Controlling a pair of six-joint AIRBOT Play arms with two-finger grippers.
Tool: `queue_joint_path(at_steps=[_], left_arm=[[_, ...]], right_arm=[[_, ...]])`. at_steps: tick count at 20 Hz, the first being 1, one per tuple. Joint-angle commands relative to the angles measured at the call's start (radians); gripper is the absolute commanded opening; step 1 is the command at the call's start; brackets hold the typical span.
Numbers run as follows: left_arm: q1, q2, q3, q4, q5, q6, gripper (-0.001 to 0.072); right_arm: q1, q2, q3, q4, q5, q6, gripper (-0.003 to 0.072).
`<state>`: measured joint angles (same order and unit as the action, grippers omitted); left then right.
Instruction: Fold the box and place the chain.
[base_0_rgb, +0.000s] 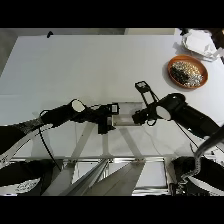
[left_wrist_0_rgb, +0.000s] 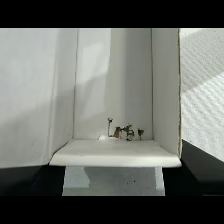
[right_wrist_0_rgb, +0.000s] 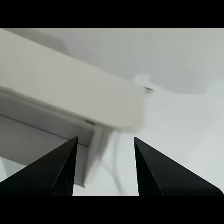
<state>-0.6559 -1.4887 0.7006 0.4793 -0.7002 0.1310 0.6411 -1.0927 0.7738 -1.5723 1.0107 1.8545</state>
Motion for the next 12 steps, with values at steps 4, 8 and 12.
queue_joint_path(at_steps=[4, 8, 12], left_arm=[[0.0, 0.0, 0.0, 0.0, 0.0, 0.0, 0.0345], [0.0, 0.0, 0.0, 0.0, 0.001, 0.0, 0.0345], [0.0, 0.0, 0.0, 0.0, 0.001, 0.0, 0.0345]], right_arm=[[-0.292, 0.216, 0.003, -0.047, 0.043, -0.155, 0.0397], [-0.635, 0.177, 0.035, -0.046, -0.057, -0.292, 0.0383], [-0.81, 0.016, 0.163, -0.009, -0.203, -0.314, 0.0316]])
